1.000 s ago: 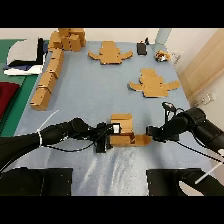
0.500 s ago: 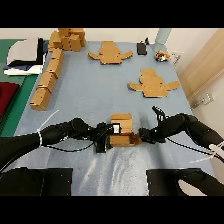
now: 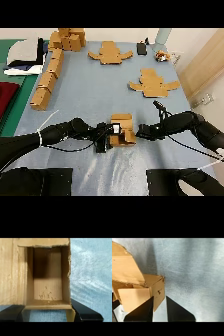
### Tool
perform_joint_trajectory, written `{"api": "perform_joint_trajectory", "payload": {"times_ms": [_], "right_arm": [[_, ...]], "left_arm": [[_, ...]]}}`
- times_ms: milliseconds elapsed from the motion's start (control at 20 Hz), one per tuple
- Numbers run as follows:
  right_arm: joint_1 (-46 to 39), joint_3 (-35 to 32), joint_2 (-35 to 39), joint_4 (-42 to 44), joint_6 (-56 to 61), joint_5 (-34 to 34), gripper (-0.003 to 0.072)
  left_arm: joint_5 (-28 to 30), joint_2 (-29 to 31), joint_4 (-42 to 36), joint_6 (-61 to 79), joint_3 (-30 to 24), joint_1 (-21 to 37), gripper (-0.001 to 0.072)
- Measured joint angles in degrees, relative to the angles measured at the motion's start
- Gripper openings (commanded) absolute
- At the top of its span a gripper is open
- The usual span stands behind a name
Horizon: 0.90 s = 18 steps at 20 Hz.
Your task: Fold the box.
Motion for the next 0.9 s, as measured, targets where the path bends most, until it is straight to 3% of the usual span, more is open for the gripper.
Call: {"api": "perform_joint_trajectory", "payload": {"times_ms": [300, 400, 900], "right_arm": [[0.0, 0.2, -0.1, 1.0, -0.1, -0.7, 0.0246], [0.0, 0.2, -0.1, 1.2, -0.1, -0.9, 0.0404], [2.2, 0.2, -0.1, 1.8, -0.2, -1.1, 0.0427]], "left_arm": [[0.0, 0.0, 0.0, 0.0, 0.0, 0.0, 0.0392], [0.0, 0.0, 0.0, 0.0, 0.0, 0.0, 0.0392], [0.0, 0.0, 0.0, 0.0, 0.0, 0.0, 0.0392]]}}
